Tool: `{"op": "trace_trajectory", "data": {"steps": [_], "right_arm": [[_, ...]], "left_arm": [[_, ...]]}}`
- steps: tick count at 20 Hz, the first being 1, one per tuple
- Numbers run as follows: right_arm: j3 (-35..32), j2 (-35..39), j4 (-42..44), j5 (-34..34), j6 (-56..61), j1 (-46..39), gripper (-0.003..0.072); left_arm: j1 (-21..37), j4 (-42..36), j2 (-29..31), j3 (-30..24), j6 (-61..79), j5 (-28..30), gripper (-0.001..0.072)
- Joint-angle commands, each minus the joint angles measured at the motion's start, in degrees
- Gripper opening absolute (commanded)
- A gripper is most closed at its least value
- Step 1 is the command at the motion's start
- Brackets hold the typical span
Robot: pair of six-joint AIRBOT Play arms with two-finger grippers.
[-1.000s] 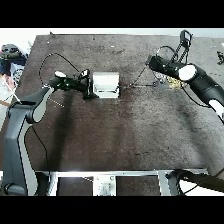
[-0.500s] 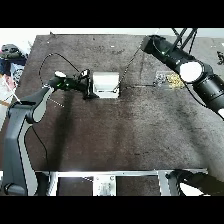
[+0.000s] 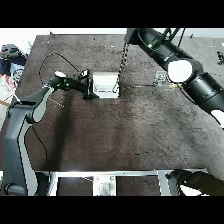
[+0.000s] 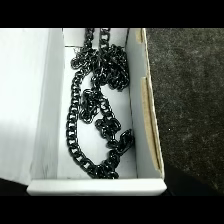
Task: Fold the box and place the chain.
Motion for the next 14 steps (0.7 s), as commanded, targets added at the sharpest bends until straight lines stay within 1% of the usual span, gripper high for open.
{"op": "trace_trajectory", "data": {"steps": [1,3,6,12,14], "right_arm": [[0.2,-3.5,1.5,-0.7,2.3,1.4,0.0010],[0.2,-4.9,2.8,-1.7,2.3,2.3,0.0010],[0.7,-5.0,2.8,-3.7,2.3,3.6,0.0010],[2.3,-5.1,2.7,-3.6,2.3,3.9,0.0010],[2.3,-5.5,2.6,-2.4,1.9,3.8,0.0010]], "left_arm": [[0.1,0.0,0.0,0.0,0.0,0.0,0.0447],[0.1,0.0,0.0,0.0,0.0,0.0,0.0447],[0.1,0.0,0.0,0.0,0.0,0.0,0.0447],[0.1,0.0,0.0,0.0,0.0,0.0,0.0447],[0.1,0.0,0.0,0.0,0.0,0.0,0.0447]]}}
